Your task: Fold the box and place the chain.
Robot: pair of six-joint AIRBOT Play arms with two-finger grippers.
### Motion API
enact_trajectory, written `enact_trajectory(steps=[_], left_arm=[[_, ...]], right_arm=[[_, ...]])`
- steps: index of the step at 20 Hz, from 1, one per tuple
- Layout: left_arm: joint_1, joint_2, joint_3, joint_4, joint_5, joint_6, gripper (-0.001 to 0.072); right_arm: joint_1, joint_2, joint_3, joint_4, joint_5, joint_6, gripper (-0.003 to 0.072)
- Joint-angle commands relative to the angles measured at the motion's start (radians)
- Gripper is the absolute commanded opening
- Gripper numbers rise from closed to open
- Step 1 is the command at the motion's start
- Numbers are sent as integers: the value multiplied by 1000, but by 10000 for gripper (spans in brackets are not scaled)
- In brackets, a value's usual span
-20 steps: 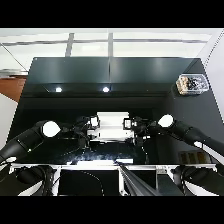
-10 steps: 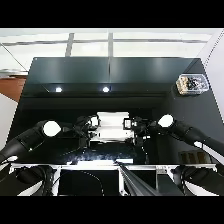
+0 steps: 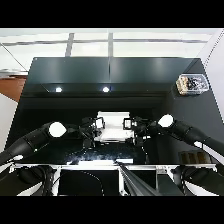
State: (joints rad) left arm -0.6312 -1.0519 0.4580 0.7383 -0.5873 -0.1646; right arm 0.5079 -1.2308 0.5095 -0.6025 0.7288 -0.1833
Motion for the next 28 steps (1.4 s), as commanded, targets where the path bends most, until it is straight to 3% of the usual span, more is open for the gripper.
enact_trajectory(steps=[1, 6, 8, 13, 14, 15, 16, 17, 18, 22, 28], left_arm=[[-6, -8, 0, -14, 10, 5, 40], [-6, -8, 0, -14, 5, 5, 60], [-6, -8, 0, -15, 4, 4, 200], [-6, -8, 0, -15, 0, 4, 202], [-6, -8, 0, -15, 0, 5, 233], [-6, -8, 2, -14, 1, 4, 321], [-4, -6, 3, -14, 2, 4, 283], [-4, 2, 4, -12, 2, 4, 185], [-4, 15, 4, -2, 0, 3, 33], [-1, 136, 4, 142, -14, -158, 28], [154, 423, 3, 413, -269, -537, 29]], right_arm=[[1, -1, -1, 0, 0, 0, 540], [1, -1, -1, 0, 0, 0, 540], [1, -1, -1, 0, 0, 0, 540], [1, -1, -1, 0, 0, 0, 540], [1, -1, -1, 0, 0, 0, 540], [1, -1, -1, 0, 0, 0, 540], [1, -1, -1, 0, 0, 0, 540], [1, -1, -1, 0, 0, 0, 540], [1, -1, -1, 0, 0, 0, 540], [1, -1, -1, 0, 0, 0, 540], [1, -1, -1, 0, 0, 0, 540]])
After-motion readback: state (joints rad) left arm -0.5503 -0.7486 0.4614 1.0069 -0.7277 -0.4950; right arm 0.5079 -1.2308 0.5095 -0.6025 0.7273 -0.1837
